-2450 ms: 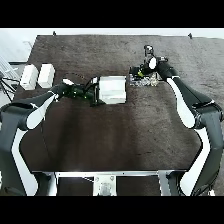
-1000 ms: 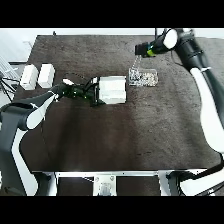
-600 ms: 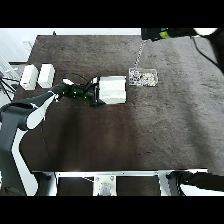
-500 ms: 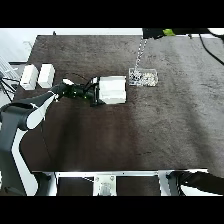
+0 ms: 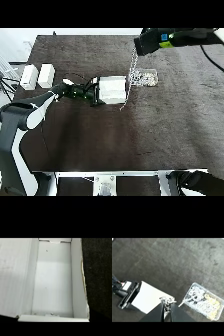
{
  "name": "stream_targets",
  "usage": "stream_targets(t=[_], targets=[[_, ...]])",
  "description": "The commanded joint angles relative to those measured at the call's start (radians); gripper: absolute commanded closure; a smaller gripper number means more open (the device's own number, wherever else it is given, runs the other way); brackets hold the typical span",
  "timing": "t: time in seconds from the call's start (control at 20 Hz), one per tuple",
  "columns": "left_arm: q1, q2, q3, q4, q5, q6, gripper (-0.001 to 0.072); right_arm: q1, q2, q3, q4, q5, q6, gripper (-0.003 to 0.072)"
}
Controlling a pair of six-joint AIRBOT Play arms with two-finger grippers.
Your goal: Fold the box and place the chain.
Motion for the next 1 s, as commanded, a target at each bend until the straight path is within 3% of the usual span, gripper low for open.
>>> stream_targets(t=[0.0,0.5,0.95], targets=[[0.000,0.001,0.000,0.000,0.000,0.000,0.0244,0.013,0.003,-0.043,0.008,-0.027,0.024,0.0675],[0.000,0.001,0.000,0.000,0.000,0.000,0.0244,0.016,-0.004,-0.053,0.011,-0.283,0.031,0.0675],[0.000,0.001,0.000,0.000,0.000,0.000,0.0244,0.015,-0.064,-0.057,0.011,-0.359,0.033,0.0676]])
